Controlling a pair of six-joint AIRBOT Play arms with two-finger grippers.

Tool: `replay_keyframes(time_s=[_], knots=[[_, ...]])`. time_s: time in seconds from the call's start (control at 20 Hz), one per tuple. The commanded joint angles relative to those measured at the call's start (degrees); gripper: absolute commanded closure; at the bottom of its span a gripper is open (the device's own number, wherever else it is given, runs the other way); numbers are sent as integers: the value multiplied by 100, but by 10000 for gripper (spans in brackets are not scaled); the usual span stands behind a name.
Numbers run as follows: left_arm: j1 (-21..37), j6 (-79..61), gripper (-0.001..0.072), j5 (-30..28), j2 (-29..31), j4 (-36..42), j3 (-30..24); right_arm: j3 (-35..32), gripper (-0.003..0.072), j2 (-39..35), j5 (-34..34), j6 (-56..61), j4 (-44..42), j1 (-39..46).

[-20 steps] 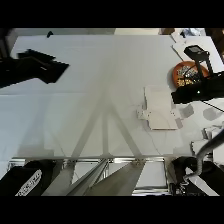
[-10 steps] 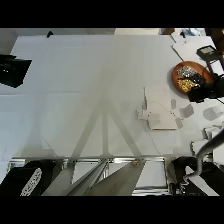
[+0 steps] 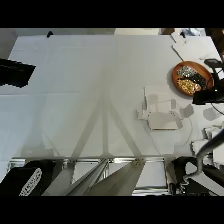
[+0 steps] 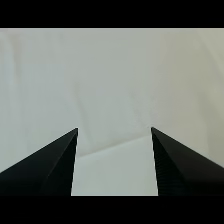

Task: Fold the box and place the chain.

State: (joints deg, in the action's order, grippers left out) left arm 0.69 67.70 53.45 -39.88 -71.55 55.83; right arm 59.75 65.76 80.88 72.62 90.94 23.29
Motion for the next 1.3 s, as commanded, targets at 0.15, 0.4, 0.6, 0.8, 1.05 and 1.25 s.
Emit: replay_keyframes(time_s=[0.15, 0.4, 0.6, 0.8, 1.05, 1.25], knots=[[7, 7, 214, -31, -516, -7, -2, 0, 169, 1147, 83, -267, -120, 118], [4, 7, 214, -52, -772, 33, -2, 0, 287, 1582, -229, -367, -74, 118], [4, 7, 214, -57, -789, 33, -2, 0, 335, 1827, -184, -348, 61, 118], [4, 7, 212, -52, -787, 33, -2, 2, 675, 1923, -212, -422, -83, 118], [4, 7, 212, -52, -782, 33, -2, 2, 677, 1598, 101, -726, -1003, 118], [4, 7, 212, -52, -782, 33, -2, 0, 677, 951, 116, -1029, -2649, 114]])
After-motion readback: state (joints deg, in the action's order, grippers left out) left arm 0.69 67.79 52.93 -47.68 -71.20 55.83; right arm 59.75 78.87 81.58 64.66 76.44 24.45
